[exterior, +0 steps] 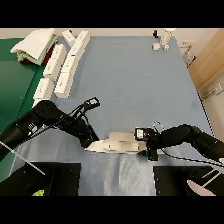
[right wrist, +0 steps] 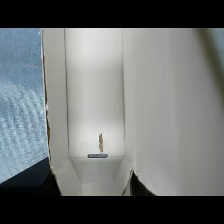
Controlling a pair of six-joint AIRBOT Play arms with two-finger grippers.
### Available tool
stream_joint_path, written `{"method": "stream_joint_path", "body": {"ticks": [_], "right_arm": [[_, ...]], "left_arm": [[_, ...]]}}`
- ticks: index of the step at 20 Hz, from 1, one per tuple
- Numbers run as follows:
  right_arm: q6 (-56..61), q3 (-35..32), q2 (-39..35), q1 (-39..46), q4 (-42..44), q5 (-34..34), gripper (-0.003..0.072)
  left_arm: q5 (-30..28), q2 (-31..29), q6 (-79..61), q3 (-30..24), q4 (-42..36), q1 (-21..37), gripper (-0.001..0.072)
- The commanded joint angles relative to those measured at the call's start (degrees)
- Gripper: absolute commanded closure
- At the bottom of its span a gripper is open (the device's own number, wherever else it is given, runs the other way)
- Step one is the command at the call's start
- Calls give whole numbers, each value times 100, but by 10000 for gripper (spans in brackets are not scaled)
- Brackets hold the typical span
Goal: Fold the box.
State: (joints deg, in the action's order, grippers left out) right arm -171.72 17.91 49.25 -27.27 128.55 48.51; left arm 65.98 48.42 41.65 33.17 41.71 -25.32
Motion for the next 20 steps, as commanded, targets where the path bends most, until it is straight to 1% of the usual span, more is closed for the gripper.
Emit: {"method": "stream_joint_path", "body": {"ticks": [1, 3, 4, 5, 6, 8, 10, 12, 14, 16, 20], "right_arm": [[2, 7, -4, 2, 0, -2, 162], [2, 4, -4, 2, -4, -2, 162], [2, 7, -4, 2, -7, -2, 162], [2, 7, -4, 2, -15, -2, 162], [2, 7, -4, 2, -15, -2, 162], [2, 7, -4, 2, -15, -2, 162], [2, 4, -4, 2, -15, 0, 162], [2, 7, -4, 2, -17, -2, 162], [2, 7, -4, 2, -17, 0, 162], [2, 7, -4, 2, -17, -2, 162], [2, 7, -4, 2, -17, -2, 162]], "left_arm": [[317, -120, 1370, 4, -566, -533, 697], [-343, -7, 1801, 101, -702, -1091, 697], [-645, 109, 1958, 219, -702, -1266, 697], [-907, 262, 2127, 374, -704, -1357, 697], [-1040, 448, 2275, 540, -702, -1375, 697], [-1064, 896, 2304, 837, -680, -1311, 697], [-1244, 1370, 2433, 1034, -675, -1187, 697], [-1403, 1803, 2538, 1139, -678, -1049, 697], [-1469, 2114, 2601, 1161, -680, -876, 697], [-1440, 2286, 2734, 1158, -656, -715, 697], [-1462, 2352, 2745, 1158, -654, -592, 697]]}}
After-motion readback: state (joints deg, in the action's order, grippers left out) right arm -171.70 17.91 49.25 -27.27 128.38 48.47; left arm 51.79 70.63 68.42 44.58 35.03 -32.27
